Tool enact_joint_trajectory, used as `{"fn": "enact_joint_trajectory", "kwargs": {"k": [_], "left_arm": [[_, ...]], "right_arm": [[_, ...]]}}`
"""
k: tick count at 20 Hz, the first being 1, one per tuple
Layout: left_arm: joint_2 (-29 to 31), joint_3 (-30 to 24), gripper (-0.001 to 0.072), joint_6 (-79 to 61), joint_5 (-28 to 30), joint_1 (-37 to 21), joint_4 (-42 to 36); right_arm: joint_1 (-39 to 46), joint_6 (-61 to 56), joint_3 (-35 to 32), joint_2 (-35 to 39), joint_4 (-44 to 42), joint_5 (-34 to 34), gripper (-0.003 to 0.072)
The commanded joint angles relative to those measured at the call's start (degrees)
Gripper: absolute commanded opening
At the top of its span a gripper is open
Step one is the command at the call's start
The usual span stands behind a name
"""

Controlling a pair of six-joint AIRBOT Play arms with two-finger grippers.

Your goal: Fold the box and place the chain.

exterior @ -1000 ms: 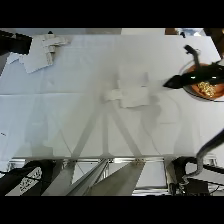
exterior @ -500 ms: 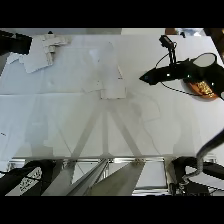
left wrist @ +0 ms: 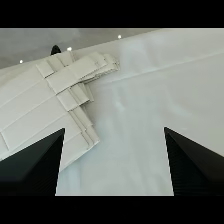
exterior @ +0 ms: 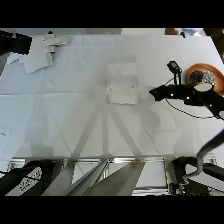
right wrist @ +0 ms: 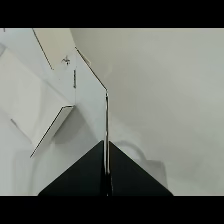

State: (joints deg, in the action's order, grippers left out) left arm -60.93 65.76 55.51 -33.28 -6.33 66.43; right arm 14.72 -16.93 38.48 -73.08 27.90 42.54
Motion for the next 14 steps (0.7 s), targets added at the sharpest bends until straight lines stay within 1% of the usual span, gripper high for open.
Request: {"fn": "enact_joint_trajectory", "kwargs": {"k": [1, 5, 7, 10, 14], "left_arm": [[0.0, 0.1, 0.0694, 0.0, 0.0, 0.0, 0.0], [0.0, 0.1, 0.0694, 0.0, 0.0, 0.0, 0.0], [0.0, 0.1, 0.0694, 0.0, 0.0, 0.0, 0.0], [0.0, 0.1, 0.0694, 0.0, 0.0, 0.0, 0.0], [0.0, 0.1, 0.0694, 0.0, 0.0, 0.0, 0.0]], "right_arm": [[3.1, 8.4, -2.6, 0.1, -5.8, -3.1, 0.0008], [3.1, 9.5, -3.1, -0.1, -6.2, -3.4, 0.0009], [3.1, 9.5, -4.7, -0.1, -7.7, -4.9, 0.0009], [3.1, 9.6, -7.4, -0.1, -7.8, -7.2, 0.0009], [3.1, 9.5, -7.4, -0.1, -8.2, -7.2, 0.0009]]}}
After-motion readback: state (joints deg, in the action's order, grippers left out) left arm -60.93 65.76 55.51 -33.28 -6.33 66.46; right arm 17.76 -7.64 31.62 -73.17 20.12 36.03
